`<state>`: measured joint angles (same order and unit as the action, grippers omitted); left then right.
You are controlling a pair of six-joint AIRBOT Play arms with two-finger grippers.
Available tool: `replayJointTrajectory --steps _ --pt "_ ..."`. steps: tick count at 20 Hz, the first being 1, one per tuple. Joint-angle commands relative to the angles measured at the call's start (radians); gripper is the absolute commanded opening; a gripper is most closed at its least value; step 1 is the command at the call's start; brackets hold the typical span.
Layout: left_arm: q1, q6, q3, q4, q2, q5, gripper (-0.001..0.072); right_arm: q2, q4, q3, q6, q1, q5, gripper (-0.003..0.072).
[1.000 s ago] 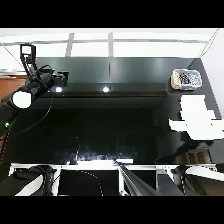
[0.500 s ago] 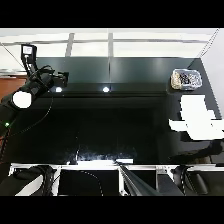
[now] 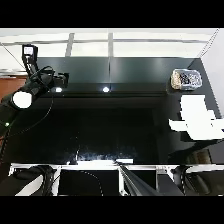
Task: Fold the box and place the chain.
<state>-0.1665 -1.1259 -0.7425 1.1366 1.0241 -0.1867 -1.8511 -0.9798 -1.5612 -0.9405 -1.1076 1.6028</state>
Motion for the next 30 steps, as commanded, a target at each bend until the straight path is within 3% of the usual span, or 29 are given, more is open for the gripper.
replayJointTrajectory --steps 1,2,3,4,6,11,17,19,23,25,30 --pt "0.0 0.0 -0.001 0.013 0.001 -0.002 0.0703 -0.002 -0.024 -0.005 0.002 0.032 0.028 0.0395" --pt "0.0 0.0 -0.001 0.012 0.001 -0.002 0.0703 -0.001 -0.032 -0.005 0.003 0.035 0.034 0.0232" --pt "0.0 0.0 -0.001 0.013 0.001 -0.001 0.0703 0.0 -0.053 -0.005 0.003 0.039 0.038 0.0186" --pt "0.0 0.0 -0.001 0.013 0.001 -0.002 0.0703 0.003 -0.055 -0.005 0.008 0.041 0.04 0.0055" --pt "0.0 0.0 -0.001 0.013 0.001 -0.001 0.0703 0.013 -0.051 -0.005 0.014 0.048 0.051 0.0015" --pt "0.0 0.0 -0.001 0.012 0.001 -0.001 0.0703 0.099 0.041 0.09 0.013 0.122 0.059 0.0015" --pt "0.0 0.0 -0.001 0.011 0.001 -0.002 0.0703 0.223 0.177 0.274 -0.127 0.383 0.085 0.0015" --pt "0.0 0.0 -0.001 0.011 0.002 -0.002 0.0703 0.304 0.177 0.347 -0.162 0.499 -0.017 0.0015" --pt "-0.001 -0.006 -0.001 0.003 0.002 -0.014 0.0703 0.536 0.243 0.605 -0.325 0.699 -0.418 0.0016" --pt "-0.009 -0.006 -0.001 0.003 0.003 -0.046 0.0703 0.641 0.346 0.734 -0.323 0.802 -0.541 0.0016" --pt "-0.041 -0.006 0.0 0.003 0.004 -0.148 0.0703 0.946 0.354 0.957 -0.199 1.173 -0.872 0.0015"
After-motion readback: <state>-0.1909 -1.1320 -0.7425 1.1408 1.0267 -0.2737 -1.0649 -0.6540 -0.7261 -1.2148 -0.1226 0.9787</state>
